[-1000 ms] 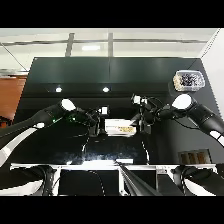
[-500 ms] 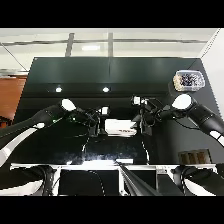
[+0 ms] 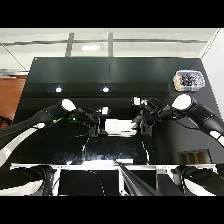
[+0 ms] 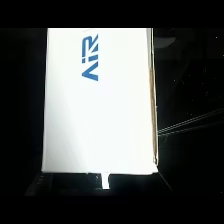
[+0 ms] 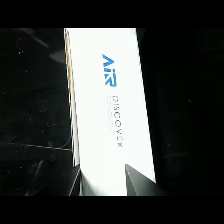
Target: Fold the box and place the chain.
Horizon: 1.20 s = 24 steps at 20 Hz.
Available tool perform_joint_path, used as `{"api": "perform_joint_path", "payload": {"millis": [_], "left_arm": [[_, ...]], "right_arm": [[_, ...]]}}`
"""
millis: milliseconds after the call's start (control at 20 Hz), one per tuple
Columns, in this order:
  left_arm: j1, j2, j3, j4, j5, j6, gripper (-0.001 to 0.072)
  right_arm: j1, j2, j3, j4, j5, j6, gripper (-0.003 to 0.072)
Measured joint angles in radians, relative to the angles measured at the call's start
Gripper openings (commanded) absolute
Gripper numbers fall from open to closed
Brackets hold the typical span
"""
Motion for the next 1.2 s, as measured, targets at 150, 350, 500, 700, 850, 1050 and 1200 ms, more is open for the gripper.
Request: {"api": "perform_joint_path", "payload": {"millis": [150, 350, 500, 700, 850, 1050, 1200], "left_arm": [[0.000, 0.000, 0.000, 0.001, -0.002, 0.002, 0.0374], [0.000, 0.000, 0.000, 0.002, -0.003, 0.003, 0.0374], [0.000, 0.000, 0.000, 0.001, -0.002, 0.000, 0.0374], [0.000, 0.000, 0.000, 0.000, -0.002, -0.002, 0.0374], [0.000, 0.000, 0.000, 0.000, -0.002, -0.001, 0.0374], [0.000, 0.000, 0.000, 0.000, -0.001, -0.002, 0.0374], [0.000, 0.000, 0.000, 0.000, -0.001, -0.002, 0.0374]], "right_arm": [[0.000, 0.000, -0.005, -0.001, 0.007, 0.003, 0.0316], [0.000, -0.001, -0.031, 0.003, 0.002, 0.003, 0.0317], [0.000, -0.002, -0.042, 0.000, -0.008, 0.002, 0.0317], [0.000, -0.002, -0.045, -0.004, -0.024, 0.003, 0.0316], [0.000, -0.002, -0.045, -0.003, -0.027, 0.005, 0.0316], [-0.021, 0.020, -0.007, -0.007, 0.022, 0.090, 0.0294], [-0.086, 0.054, 0.019, 0.002, 0.106, 0.256, 0.0013]]}}
